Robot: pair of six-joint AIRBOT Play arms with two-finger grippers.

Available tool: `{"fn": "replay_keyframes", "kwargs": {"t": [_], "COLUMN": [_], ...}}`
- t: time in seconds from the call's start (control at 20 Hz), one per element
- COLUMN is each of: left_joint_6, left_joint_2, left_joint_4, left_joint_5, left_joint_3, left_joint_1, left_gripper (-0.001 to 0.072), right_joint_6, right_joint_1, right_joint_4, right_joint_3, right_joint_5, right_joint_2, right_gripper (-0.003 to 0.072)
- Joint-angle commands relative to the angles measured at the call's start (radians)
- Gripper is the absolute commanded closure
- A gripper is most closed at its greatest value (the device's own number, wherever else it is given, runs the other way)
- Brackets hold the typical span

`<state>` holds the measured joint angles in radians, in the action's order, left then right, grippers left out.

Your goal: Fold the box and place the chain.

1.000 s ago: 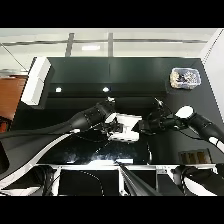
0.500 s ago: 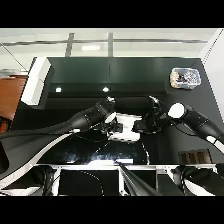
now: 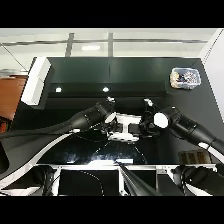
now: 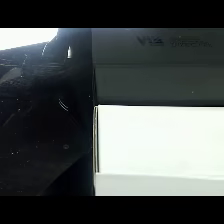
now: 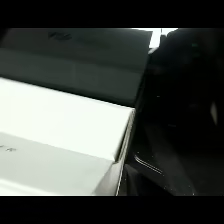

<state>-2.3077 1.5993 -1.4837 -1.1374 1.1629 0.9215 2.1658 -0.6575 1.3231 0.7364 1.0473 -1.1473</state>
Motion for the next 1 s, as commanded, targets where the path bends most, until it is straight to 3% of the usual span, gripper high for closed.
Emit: {"fn": "replay_keyframes", "kwargs": {"t": [0.0,0.05,0.1,0.25,0.55,0.95], "left_joint_6": [0.000,0.000,0.000,0.000,0.000,0.000], "left_joint_2": [0.000,0.000,0.000,0.000,0.000,0.000], "left_joint_4": [0.000,0.000,0.000,0.000,0.000,0.000], "left_joint_5": [0.002,0.003,0.003,0.003,0.003,0.003], "left_joint_3": [0.000,0.000,0.000,0.000,0.000,0.000], "left_joint_1": [0.000,0.000,0.000,0.000,0.000,0.000], "left_gripper": [0.0679,0.0679,0.0679,0.0679,0.0679,0.0679], "right_joint_6": [0.180,0.204,0.215,0.237,0.261,0.262], "right_joint_1": [-0.040,-0.040,-0.040,-0.040,-0.041,-0.060], "right_joint_4": [0.095,0.104,0.110,0.113,0.122,0.139], "right_joint_3": [0.006,0.006,0.009,0.046,0.089,0.089], "right_joint_5": [-0.006,-0.016,-0.031,-0.026,0.061,0.068], "right_joint_2": [-0.013,-0.016,-0.019,-0.057,-0.114,-0.140], "right_gripper": [0.0378,0.0399,0.0468,0.0497,0.0497,0.0498]}}
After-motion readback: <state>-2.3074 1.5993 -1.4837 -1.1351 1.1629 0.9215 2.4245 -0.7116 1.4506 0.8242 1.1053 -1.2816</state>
